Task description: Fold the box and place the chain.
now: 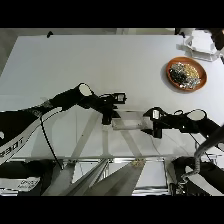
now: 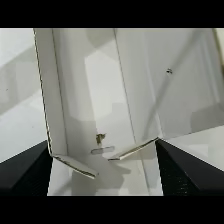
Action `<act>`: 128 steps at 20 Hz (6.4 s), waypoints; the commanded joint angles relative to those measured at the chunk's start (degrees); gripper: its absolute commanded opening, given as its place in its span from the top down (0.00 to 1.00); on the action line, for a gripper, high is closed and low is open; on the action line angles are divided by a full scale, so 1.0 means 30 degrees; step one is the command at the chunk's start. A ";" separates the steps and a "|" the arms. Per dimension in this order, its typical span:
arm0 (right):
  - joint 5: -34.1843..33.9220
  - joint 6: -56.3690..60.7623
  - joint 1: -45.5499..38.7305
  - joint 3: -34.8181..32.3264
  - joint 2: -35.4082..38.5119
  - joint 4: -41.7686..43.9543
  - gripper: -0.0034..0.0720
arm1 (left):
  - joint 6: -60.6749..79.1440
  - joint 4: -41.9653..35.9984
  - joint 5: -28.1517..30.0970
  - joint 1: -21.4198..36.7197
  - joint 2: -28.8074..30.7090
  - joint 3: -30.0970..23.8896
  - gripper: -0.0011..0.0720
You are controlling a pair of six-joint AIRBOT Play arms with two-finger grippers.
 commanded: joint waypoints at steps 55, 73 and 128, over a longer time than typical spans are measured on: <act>-0.1734 -0.0554 0.2084 0.0306 -0.1479 -0.0787 0.66 | 0.0007 -0.0007 0.0000 -0.0007 0.0015 -0.0007 0.97; -0.1749 -0.0554 0.2084 0.0306 -0.1479 -0.0780 0.66 | -0.2710 -0.0284 -0.1260 0.0758 0.1486 -0.0007 0.28; -0.1756 -0.0554 0.2084 0.0306 -0.1479 -0.0787 0.66 | -1.6007 0.1421 0.3781 -0.1479 0.7643 -0.1399 0.98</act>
